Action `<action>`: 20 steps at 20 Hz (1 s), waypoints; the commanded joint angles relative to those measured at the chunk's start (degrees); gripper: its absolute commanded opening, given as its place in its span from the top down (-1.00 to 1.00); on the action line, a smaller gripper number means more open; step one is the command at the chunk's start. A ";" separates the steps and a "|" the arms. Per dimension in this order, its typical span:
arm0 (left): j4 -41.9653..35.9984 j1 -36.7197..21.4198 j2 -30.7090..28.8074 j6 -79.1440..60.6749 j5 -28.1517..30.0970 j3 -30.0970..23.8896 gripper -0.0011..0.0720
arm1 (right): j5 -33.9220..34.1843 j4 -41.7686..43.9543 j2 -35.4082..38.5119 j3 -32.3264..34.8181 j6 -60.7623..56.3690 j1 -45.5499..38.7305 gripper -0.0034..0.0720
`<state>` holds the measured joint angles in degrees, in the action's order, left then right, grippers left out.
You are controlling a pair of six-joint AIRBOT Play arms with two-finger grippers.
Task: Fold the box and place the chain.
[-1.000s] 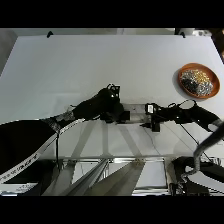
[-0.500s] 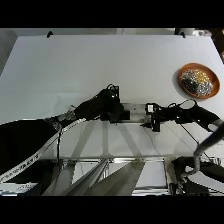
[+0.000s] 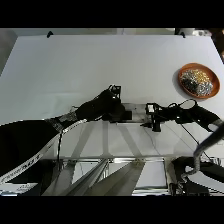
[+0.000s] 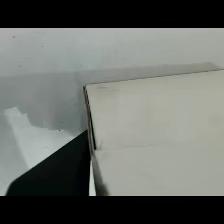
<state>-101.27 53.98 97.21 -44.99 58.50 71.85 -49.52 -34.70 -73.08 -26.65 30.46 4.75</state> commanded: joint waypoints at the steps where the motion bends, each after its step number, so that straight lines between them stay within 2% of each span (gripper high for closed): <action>1: -0.26 0.39 0.63 0.04 -0.24 -0.04 0.69 | 0.00 0.02 0.00 0.02 0.02 0.07 -0.18; 3: -0.35 0.39 0.57 0.04 -0.07 -0.04 0.95 | 0.00 0.02 0.00 0.02 0.02 0.07 -0.18; 8: -0.90 0.39 0.31 0.02 0.00 -0.04 0.95 | 0.00 0.04 0.00 0.02 0.02 0.07 -0.18; 9: -0.90 0.39 0.07 0.00 0.00 -0.04 0.90 | 0.00 0.02 0.00 0.02 0.02 0.07 -0.18; 10: -0.90 0.37 -0.22 -0.02 0.02 -0.04 0.80 | 0.00 0.02 0.00 0.02 0.02 0.07 -0.18; 12: -0.87 0.28 -0.94 0.00 0.00 -0.04 0.35 | 0.00 0.02 0.00 0.02 0.02 0.07 -0.18; 13: -0.87 0.26 -1.33 -0.02 0.00 -0.04 0.21 | 0.00 0.04 0.00 0.02 0.02 0.07 -0.18; 17: -0.85 0.20 -3.08 -0.04 0.20 -0.04 0.18 | 0.00 0.02 0.00 0.02 0.02 0.07 -0.18; 18: -0.85 -0.07 -3.61 -0.24 0.87 -0.04 0.07 | 0.00 0.02 0.00 0.02 0.02 0.07 -0.18; 20: -0.31 -0.83 -5.03 -0.24 3.17 -0.04 -0.68 | 0.00 0.02 0.00 0.02 0.02 0.07 -0.18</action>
<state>-103.22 53.91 93.73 -45.04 58.24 71.83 -49.36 -34.68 -73.08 -26.65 30.59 4.82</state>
